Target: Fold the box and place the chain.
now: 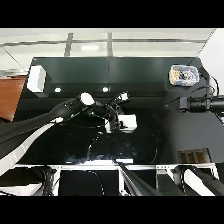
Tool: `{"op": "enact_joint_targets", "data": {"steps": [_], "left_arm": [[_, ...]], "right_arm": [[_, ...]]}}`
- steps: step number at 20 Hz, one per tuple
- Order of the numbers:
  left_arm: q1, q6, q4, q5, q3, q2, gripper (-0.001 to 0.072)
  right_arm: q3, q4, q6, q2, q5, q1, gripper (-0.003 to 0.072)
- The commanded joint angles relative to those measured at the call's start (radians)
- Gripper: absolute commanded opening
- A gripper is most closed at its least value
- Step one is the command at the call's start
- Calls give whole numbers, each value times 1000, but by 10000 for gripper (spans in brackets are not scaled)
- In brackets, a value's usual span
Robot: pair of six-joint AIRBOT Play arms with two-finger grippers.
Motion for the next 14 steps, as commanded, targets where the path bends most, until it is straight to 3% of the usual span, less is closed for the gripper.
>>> {"op": "enact_joint_targets", "data": {"steps": [1, 5, 11, 14], "left_arm": [[0, 2, 8, 0, 1, 0, 708], [-9, 27, 54, 10, 1, 0, 708], [-127, 26, 137, 190, 2, -2, 709], [-156, 26, 137, 193, 17, -19, 709]], "right_arm": [[1, 0, 0, 0, 0, -1, 23], [1, 0, 0, 0, 0, -1, 23], [1, 0, 0, 0, 0, -1, 23], [1, 0, 1, 0, 0, -1, 23]]}}
